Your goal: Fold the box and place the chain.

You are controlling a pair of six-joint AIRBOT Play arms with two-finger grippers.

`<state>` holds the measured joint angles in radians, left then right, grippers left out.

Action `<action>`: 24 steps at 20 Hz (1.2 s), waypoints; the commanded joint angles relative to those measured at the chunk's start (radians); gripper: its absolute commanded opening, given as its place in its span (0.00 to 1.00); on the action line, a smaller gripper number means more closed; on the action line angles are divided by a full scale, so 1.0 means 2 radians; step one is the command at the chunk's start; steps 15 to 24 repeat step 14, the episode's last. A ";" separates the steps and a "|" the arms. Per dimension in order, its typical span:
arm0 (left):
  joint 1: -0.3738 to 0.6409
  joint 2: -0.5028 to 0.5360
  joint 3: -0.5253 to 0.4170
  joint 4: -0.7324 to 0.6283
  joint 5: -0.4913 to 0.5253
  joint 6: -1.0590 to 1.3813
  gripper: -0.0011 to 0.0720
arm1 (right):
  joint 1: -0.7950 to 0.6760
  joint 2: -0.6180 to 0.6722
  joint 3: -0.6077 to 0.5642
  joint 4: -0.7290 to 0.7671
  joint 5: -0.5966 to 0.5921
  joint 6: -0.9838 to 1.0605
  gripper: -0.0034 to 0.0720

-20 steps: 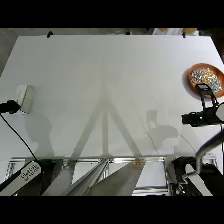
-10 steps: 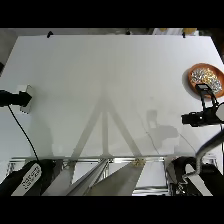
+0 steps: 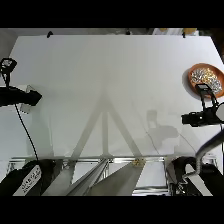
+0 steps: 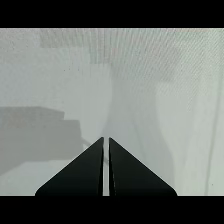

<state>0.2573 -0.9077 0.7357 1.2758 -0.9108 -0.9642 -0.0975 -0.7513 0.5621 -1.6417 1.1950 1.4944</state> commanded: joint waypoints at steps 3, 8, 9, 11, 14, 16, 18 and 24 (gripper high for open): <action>-0.017 0.000 0.000 0.001 0.007 -0.002 0.97 | 0.000 0.000 0.001 0.000 0.000 0.000 0.10; -0.020 -0.002 0.000 0.014 0.020 -0.002 0.97 | 0.000 0.000 0.001 0.000 0.000 0.000 0.10; -0.020 -0.006 0.000 0.014 0.021 -0.002 0.97 | 0.000 0.000 0.001 0.000 0.000 0.000 0.10; -0.020 -0.014 0.000 0.014 0.021 -0.003 0.97 | 0.000 0.000 0.001 0.000 0.000 0.000 0.10; -0.020 -0.020 0.000 0.021 0.020 -0.003 0.97 | 0.000 0.000 0.001 0.000 0.000 0.000 0.10; -0.020 -0.020 0.000 0.021 0.020 -0.003 0.97 | 0.000 0.000 0.001 0.000 0.000 0.000 0.10; -0.020 -0.020 0.000 0.021 0.020 -0.003 0.97 | 0.000 0.000 0.001 0.000 0.000 0.000 0.10; -0.020 -0.020 0.000 0.021 0.020 -0.003 0.97 | 0.000 0.000 0.001 0.000 0.000 0.000 0.10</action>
